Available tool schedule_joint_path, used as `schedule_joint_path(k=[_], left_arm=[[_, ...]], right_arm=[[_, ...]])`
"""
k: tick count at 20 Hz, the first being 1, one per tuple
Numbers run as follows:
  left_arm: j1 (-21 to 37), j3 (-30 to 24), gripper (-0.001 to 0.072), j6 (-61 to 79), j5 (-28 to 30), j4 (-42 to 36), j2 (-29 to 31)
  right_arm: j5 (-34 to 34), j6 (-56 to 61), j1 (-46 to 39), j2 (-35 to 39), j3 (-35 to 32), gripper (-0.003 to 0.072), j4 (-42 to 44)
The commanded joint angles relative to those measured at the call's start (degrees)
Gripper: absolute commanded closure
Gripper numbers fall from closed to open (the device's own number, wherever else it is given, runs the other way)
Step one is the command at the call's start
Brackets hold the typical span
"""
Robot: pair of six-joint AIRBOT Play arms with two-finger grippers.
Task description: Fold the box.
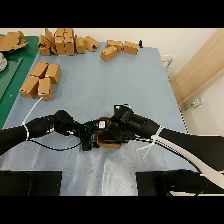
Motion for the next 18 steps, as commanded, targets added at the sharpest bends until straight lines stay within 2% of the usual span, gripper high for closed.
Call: schedule_joint_path(k=[1,8,13,14,15,16,18], left_arm=[[0.02,0.07,0.029,-0.02,-0.09,0.07,0.0],[0.02,0.07,0.029,-0.02,-0.04,0.07,0.0],[0.02,0.07,0.029,-0.02,-0.09,0.07,0.0],[0.02,0.07,0.029,-0.02,-0.09,0.07,0.0],[0.02,0.07,0.029,-0.02,-0.09,0.07,0.0],[0.02,0.07,0.029,-0.02,-0.09,0.07,0.0],[0.02,0.07,0.029,-0.02,-0.09,0.07,0.0]], right_arm=[[-1.07,0.09,-0.07,0.04,0.04,0.028,-0.55],[-4.22,-0.28,-0.07,1.95,1.29,0.028,-1.05],[-1.53,-1.38,-0.04,12.44,1.27,0.0281,-1.27],[-0.94,-1.53,-0.04,14.82,1.14,0.0313,-1.62],[-0.94,-2.01,-0.07,16.85,0.79,0.052,-2.43],[-1.22,-1.95,-0.44,18.97,-0.24,0.0684,-3.37],[-0.13,-4.57,-3.58,23.15,-4.61,0.0687,-1.07]])
